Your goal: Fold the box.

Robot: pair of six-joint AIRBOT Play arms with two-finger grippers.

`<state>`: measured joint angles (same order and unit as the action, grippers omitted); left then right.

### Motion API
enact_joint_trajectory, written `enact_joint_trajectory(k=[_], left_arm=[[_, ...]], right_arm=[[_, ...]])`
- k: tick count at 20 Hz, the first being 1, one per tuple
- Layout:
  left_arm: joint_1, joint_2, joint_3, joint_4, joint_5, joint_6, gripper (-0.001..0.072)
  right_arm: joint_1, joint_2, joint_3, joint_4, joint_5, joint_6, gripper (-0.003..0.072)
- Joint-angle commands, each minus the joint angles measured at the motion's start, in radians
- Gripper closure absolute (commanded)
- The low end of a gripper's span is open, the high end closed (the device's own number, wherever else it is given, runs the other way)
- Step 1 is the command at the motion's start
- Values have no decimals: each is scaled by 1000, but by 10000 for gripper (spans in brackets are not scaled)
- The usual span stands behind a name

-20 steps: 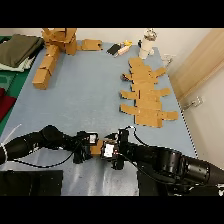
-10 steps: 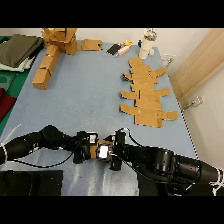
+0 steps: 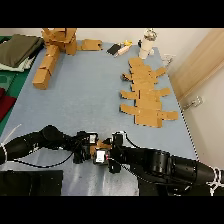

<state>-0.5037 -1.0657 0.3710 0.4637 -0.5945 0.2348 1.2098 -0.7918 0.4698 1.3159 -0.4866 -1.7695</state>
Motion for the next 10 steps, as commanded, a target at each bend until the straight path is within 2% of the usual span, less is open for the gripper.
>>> enact_joint_trajectory(k=[1,10], left_arm=[[0,0,0,0,0,0,149],[0,1,0,0,0,0,150]], right_arm=[[2,-16,0,1,0,-25,178],[29,-20,1,0,-12,-58,183]])
